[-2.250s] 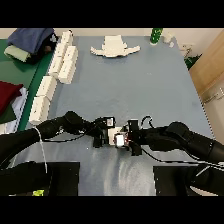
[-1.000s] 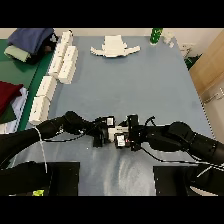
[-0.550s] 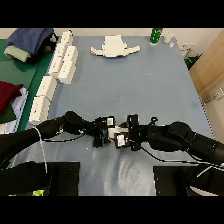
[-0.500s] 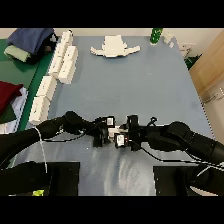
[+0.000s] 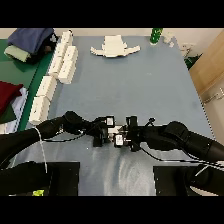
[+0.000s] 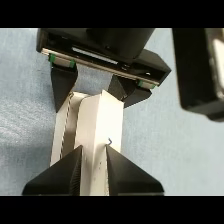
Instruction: Fold the box.
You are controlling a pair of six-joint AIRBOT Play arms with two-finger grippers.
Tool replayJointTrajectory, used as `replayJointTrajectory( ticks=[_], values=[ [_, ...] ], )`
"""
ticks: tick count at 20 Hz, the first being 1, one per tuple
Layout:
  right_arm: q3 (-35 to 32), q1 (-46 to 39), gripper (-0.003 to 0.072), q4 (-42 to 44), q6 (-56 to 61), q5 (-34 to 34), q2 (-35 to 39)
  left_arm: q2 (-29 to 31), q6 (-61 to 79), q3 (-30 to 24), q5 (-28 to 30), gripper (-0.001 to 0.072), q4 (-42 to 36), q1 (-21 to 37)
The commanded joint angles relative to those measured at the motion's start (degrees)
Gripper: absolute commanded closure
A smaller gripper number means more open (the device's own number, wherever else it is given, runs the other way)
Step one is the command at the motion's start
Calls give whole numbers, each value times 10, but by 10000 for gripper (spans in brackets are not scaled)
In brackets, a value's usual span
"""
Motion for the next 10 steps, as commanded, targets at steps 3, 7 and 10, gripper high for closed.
replayJointTrajectory(
  ticks=[3, 7, 10],
  values=[
    [0, 4, 451, 27, 0, -11, -9, 0, 0, 0, -1, 236, 0, 0],
    [0, 4, 298, 41, 0, -18, -9, 0, 0, 0, -1, 236, 0, 0],
    [0, 4, 299, 41, 0, -17, -7, 0, 0, 0, -1, 236, 0, 0]
  ],
)
